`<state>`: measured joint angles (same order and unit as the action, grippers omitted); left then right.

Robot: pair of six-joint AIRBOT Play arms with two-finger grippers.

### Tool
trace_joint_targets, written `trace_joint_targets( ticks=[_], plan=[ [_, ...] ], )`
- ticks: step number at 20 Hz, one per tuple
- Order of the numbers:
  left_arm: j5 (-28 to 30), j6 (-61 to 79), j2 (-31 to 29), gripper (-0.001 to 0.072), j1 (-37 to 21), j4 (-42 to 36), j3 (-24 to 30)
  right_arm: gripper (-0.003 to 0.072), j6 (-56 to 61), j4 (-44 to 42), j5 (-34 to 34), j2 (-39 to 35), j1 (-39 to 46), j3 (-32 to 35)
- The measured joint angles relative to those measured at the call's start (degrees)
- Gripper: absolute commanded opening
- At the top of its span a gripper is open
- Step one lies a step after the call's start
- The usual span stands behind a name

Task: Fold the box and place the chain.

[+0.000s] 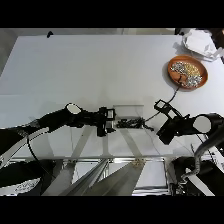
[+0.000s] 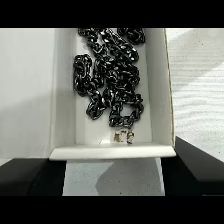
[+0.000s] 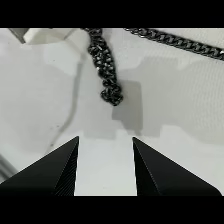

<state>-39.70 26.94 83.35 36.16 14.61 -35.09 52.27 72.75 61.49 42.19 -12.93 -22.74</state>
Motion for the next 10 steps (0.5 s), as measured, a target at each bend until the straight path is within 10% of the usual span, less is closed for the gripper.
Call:
trace_joint_targets(
  ticks=[10],
  plan=[
    [0.0, 0.0, 0.0, 0.0086, 0.0, 0.0, 0.0, 0.0326, 2.8, 4.5, -11.3, 5.8, -7.7, 1.1]
  ],
)
